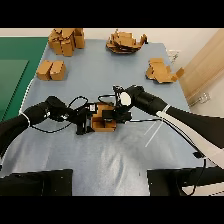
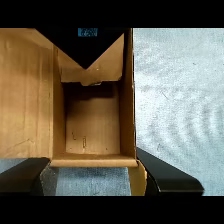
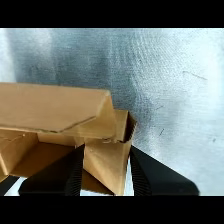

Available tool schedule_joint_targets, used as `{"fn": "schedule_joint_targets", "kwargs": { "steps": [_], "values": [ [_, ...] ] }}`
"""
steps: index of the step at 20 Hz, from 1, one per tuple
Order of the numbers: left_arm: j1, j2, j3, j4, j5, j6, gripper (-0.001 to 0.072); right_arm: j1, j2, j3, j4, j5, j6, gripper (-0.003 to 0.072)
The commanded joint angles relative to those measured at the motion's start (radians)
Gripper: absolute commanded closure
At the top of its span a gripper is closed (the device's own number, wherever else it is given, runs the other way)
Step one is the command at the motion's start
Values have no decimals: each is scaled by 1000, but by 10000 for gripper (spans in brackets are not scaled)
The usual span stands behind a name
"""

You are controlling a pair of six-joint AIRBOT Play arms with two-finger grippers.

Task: Fold the box.

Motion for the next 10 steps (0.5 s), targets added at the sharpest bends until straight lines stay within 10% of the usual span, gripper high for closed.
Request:
{"fn": "schedule_joint_targets", "kwargs": {
  "steps": [1,5,10],
  "values": [
    [0,0,0,1,-5,0,593,34,-43,58,-37,76,58,294],
    [0,0,0,1,-10,0,593,56,-61,95,-30,77,58,682],
    [0,0,0,-2,-10,0,593,57,-59,142,-26,80,46,631]
  ]
}}
